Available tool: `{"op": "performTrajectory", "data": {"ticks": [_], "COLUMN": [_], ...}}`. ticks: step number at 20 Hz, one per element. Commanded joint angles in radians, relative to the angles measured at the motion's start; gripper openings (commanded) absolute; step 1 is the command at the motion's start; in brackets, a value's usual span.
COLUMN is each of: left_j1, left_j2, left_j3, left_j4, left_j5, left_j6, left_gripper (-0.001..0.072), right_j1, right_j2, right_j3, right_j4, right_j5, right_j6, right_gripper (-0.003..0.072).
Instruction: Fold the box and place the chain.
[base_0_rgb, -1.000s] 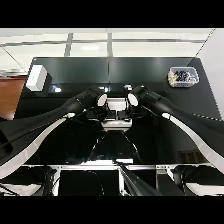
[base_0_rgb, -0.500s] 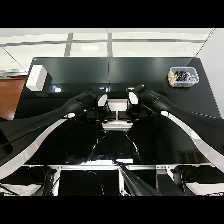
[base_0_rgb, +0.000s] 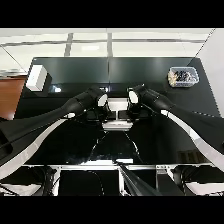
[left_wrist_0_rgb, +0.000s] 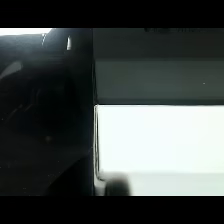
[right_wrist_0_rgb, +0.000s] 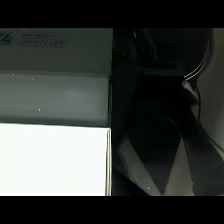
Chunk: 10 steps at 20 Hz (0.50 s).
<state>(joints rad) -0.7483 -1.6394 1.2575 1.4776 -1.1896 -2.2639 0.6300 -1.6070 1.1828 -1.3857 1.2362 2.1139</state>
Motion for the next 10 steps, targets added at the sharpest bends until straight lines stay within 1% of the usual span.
{"op": "performTrajectory", "data": {"ticks": [1, 2, 3, 4, 5, 9, 10], "left_j1": [0.001, 0.001, 0.001, 0.001, 0.001, 0.001, 0.001], "left_j2": [0.000, 0.000, 0.000, 0.000, 0.000, 0.000, 0.000], "left_j3": [0.000, 0.000, 0.000, 0.000, 0.000, 0.000, 0.000], "left_j4": [-0.001, -0.001, -0.002, -0.002, -0.002, -0.001, -0.001], "left_j5": [0.000, 0.000, 0.000, -0.001, -0.002, -0.003, -0.003], "left_j6": [-0.006, -0.006, -0.006, -0.006, -0.006, -0.006, -0.006], "left_gripper": [0.0025, 0.0025, 0.0025, 0.0025, 0.0025, 0.0025, 0.0025], "right_j1": [0.000, 0.000, 0.000, 0.000, 0.000, 0.000, 0.000], "right_j2": [0.000, 0.000, 0.000, 0.000, 0.000, 0.002, 0.003], "right_j3": [0.000, 0.000, 0.000, 0.000, 0.000, 0.000, 0.001], "right_j4": [0.003, 0.003, 0.004, 0.004, 0.005, 0.004, 0.001], "right_j5": [0.001, 0.002, 0.002, 0.003, 0.002, 0.000, -0.003], "right_j6": [0.003, 0.003, 0.002, 0.002, -0.001, -0.002, -0.002], "right_gripper": [0.0206, 0.0206, 0.0186, 0.0034, 0.0015, 0.0016, 0.0027]}}
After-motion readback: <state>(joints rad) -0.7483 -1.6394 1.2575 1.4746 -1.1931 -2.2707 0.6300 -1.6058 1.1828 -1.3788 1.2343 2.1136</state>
